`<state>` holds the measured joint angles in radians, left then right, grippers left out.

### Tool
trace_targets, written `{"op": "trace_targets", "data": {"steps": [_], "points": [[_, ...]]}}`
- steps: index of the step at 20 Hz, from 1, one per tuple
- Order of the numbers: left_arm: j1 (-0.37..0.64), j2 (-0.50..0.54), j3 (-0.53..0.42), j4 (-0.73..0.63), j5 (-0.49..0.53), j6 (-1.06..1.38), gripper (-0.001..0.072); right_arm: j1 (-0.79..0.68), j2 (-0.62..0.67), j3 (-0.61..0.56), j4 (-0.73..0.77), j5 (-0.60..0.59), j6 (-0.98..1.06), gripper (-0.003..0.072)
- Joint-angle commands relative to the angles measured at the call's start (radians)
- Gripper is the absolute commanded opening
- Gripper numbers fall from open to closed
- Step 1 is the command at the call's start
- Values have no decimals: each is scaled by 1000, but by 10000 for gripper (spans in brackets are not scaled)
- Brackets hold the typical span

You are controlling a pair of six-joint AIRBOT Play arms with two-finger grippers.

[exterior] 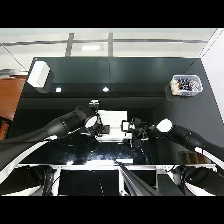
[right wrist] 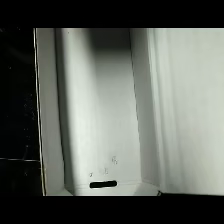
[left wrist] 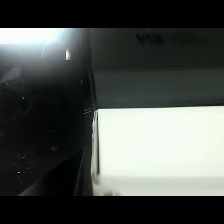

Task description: Fold the box and place the chain.

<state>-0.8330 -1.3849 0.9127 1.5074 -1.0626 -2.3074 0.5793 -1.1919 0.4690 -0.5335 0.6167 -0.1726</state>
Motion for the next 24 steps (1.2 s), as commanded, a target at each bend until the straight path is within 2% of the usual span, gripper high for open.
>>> {"op": "trace_targets", "data": {"steps": [1,13,15,22,23,24], "points": [[4,10,1,3,3,-2,228,1,0,0,0,-1,0,310],[2,-8,1,-1,4,-9,216,1,0,0,0,-1,0,311],[1,-8,1,-1,6,-7,32,1,0,0,0,-1,0,310],[-5,-8,1,-2,11,-5,34,1,0,0,0,-1,0,310],[-4,-7,1,-2,10,-5,61,1,0,0,0,-1,0,310],[-4,-7,1,-2,5,-5,182,1,0,0,0,-1,0,311]]}}
